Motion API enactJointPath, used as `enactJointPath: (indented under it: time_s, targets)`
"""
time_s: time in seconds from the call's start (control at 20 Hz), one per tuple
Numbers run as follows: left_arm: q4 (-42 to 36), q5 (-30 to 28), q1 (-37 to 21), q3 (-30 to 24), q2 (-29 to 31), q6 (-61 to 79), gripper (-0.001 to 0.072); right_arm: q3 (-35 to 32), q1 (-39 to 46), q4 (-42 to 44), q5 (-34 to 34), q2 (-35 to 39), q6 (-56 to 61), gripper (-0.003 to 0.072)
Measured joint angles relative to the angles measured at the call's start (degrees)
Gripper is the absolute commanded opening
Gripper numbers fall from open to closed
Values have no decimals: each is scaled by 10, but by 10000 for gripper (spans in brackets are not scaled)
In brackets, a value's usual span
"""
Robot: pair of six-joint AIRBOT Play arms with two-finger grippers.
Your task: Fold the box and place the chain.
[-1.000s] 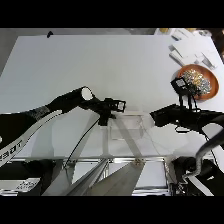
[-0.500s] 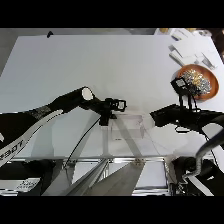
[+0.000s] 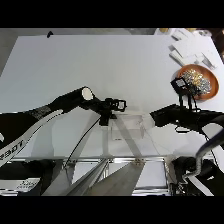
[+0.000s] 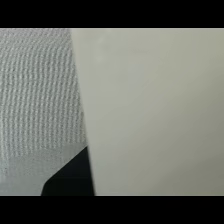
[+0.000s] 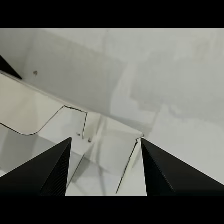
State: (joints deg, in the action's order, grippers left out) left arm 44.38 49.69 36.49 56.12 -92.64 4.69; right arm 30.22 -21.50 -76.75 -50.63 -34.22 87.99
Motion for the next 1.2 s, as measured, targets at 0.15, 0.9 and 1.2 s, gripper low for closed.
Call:
enactJointPath:
  time_s: [0.15, 0.9, 1.2]
  targets:
    - [0, 0, 0, 0, 0, 0, 10, 0, 0, 0, -3, 0, 0, 477]
    - [0, 1, 0, 0, 0, 0, 10, 0, 0, 0, -13, 0, 0, 476]
    - [0, 1, 0, 0, 0, 0, 10, 0, 0, -10, -22, 0, -11, 424]
